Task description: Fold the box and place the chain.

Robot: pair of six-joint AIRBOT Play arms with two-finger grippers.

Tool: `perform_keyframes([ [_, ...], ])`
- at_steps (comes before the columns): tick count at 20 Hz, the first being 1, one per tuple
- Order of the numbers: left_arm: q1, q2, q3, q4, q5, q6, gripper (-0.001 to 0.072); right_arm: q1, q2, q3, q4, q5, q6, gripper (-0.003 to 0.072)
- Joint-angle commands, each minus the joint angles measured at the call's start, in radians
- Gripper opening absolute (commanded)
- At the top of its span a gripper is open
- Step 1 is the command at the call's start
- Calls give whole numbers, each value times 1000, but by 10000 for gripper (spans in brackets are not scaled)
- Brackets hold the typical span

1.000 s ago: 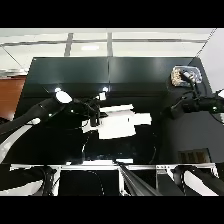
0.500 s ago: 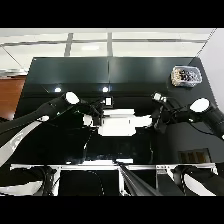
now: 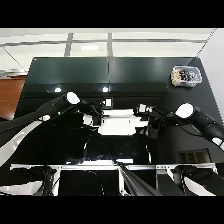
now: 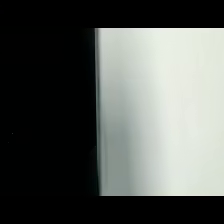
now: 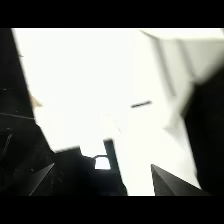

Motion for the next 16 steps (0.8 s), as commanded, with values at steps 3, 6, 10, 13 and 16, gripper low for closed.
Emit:
perform_keyframes([
  [3, -1, -3, 0, 6, 2, 0, 27, 127, -71, 0, 6, -83, -41, 683],
  [6, -1, -3, 0, 6, 2, 0, 27, 177, -88, 0, 66, -198, -41, 683],
  [10, -1, -3, 0, 6, 2, 0, 27, 189, -87, 19, 53, -258, -52, 683],
  [13, -1, -3, 0, 6, 2, 0, 28, 189, -73, 52, -21, -256, -59, 683],
  [16, -1, -3, 0, 6, 2, 0, 27, 154, -41, 54, -29, -258, -83, 683],
])
